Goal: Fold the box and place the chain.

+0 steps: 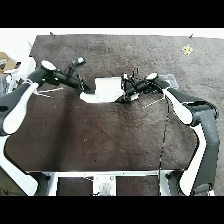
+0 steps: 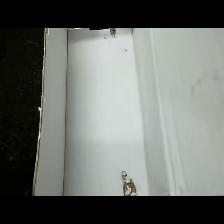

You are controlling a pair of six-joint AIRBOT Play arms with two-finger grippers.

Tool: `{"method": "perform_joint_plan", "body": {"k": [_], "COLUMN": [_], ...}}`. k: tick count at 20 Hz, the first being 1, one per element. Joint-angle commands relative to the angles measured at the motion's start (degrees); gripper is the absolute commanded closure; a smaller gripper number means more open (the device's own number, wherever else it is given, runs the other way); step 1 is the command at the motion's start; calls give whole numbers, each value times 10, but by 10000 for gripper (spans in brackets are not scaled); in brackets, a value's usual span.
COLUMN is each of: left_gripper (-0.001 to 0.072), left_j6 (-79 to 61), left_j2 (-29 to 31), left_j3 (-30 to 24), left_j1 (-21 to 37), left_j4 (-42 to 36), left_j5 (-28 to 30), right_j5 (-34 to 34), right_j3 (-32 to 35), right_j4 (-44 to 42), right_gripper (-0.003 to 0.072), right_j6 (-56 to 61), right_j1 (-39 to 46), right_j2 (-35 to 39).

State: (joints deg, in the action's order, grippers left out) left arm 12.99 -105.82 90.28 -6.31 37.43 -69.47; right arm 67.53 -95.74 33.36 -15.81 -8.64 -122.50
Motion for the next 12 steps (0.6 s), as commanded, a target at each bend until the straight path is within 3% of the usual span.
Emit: {"method": "perform_joint_plan", "body": {"k": [1, 4, 6, 12], "left_gripper": [705, 703, 704, 704], "left_j6": [218, 402, 449, 465], "left_j2": [60, 80, 80, 59], "left_j3": [4, 3, -6, -125], "left_j1": [30, 59, 77, 84], "left_j4": [33, 71, 76, 76], "left_j5": [30, 7, -9, 44], "right_j5": [0, 0, 0, 0], "right_j3": [0, 0, 0, 0], "right_j4": [0, 0, 0, 0], "right_gripper": [139, 139, 139, 139], "right_j6": [0, 0, 0, 0], "right_j1": [0, 0, 0, 0], "right_j2": [0, 0, 0, 0]}}
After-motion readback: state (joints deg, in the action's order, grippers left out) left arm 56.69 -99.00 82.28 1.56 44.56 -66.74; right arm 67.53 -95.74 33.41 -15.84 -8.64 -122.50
